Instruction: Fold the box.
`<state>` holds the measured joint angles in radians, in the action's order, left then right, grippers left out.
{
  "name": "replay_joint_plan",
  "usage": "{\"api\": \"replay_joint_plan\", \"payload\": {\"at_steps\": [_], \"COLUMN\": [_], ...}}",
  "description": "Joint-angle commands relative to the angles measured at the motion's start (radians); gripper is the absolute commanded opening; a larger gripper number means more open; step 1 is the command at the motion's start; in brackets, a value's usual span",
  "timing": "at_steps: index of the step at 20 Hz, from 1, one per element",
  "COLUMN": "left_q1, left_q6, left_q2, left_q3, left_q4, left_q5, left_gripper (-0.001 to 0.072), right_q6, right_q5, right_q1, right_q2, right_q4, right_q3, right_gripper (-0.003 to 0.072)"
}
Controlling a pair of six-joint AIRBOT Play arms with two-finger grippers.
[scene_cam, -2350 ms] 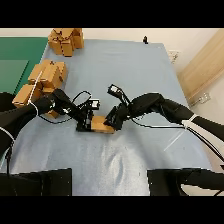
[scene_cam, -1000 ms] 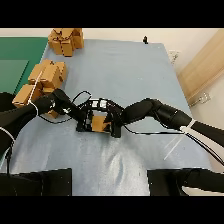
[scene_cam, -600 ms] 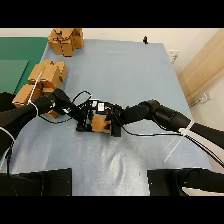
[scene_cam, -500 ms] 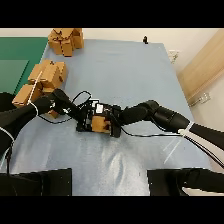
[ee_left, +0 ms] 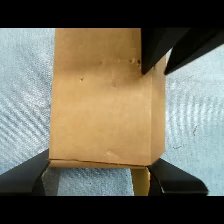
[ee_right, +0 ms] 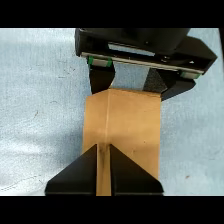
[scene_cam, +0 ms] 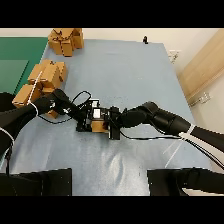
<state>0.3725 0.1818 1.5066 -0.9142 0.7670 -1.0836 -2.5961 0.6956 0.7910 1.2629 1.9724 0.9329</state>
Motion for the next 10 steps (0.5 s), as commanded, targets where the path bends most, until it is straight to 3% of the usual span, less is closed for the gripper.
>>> {"api": "replay_joint_plan", "payload": {"at_steps": [1,2,3,4,7,10], "left_q1": [0.0,0.0,0.0,0.0,0.0,0.0], "left_q6": [0.0,0.0,0.0,0.0,0.001,0.0], "left_q2": [0.0,0.0,0.0,0.0,0.0,0.0], "left_q3": [0.0,0.0,0.0,0.0,0.0,0.0], "left_q4": [0.0,0.0,0.0,0.0,0.0,0.0], "left_q5": [0.002,0.001,0.002,0.002,0.004,0.004], "left_gripper": [0.0014,0.0013,0.0013,0.0013,0.0014,0.0013], "right_q6": [0.004,0.004,0.004,0.005,0.028,0.196], "right_q5": [0.001,0.001,0.0,0.001,-0.01,-0.035], "right_q1": [0.003,0.003,0.003,0.003,0.005,0.043], "right_q2": [-0.008,-0.008,-0.008,-0.008,-0.008,-0.008], "right_q4": [-0.022,-0.022,-0.022,-0.024,-0.072,-0.229], "right_q3": [0.001,0.001,0.001,0.0,0.0,0.0], "right_gripper": [0.0104,0.0116,0.0322,0.042,0.0419,0.0413]}}
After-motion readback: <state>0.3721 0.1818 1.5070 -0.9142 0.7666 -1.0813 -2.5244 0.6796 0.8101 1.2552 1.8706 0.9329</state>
